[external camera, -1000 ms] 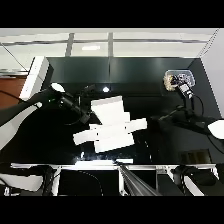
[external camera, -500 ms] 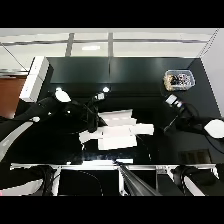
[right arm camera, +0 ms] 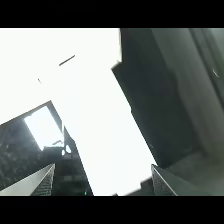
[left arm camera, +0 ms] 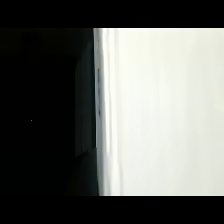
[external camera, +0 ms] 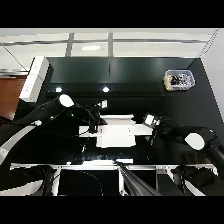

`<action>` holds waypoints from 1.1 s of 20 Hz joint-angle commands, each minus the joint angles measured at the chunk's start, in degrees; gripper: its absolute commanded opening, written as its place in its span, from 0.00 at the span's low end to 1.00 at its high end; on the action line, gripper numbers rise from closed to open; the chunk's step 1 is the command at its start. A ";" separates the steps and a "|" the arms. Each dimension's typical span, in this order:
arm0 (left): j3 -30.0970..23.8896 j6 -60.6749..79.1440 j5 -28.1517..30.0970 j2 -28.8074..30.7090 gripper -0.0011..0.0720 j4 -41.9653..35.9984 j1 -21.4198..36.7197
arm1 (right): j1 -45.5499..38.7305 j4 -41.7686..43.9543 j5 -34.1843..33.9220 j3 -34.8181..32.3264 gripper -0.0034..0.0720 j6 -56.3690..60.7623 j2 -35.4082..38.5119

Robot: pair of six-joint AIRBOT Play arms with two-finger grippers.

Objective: Fold the box and place the chain.

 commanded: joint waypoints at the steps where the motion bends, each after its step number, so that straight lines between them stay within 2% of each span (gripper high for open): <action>1: -1.09 0.57 1.22 0.00 0.05 -1.79 -0.42 | 4.52 1.25 -3.37 -1.53 0.97 -4.35 -0.76; 5: -1.18 0.61 4.24 0.00 0.05 -2.34 -2.29 | 6.38 1.36 -3.28 -1.53 0.97 -5.79 -4.04; 9: -1.18 0.52 2.23 0.00 0.05 -2.27 -2.25 | 8.13 10.49 -3.13 -1.53 0.97 -17.18 -6.93; 16: -1.18 0.52 1.55 0.00 0.05 -2.29 -2.25 | 8.13 14.32 -2.67 -1.53 0.97 -21.44 -9.40; 20: -1.18 0.52 1.55 0.00 0.05 -2.29 -2.25 | 8.13 14.32 -0.85 -1.53 0.97 -22.32 -10.91; 22: -1.18 0.52 1.55 0.00 0.05 -2.29 -2.25 | 8.13 14.40 -2.01 -1.53 0.97 -22.91 -11.10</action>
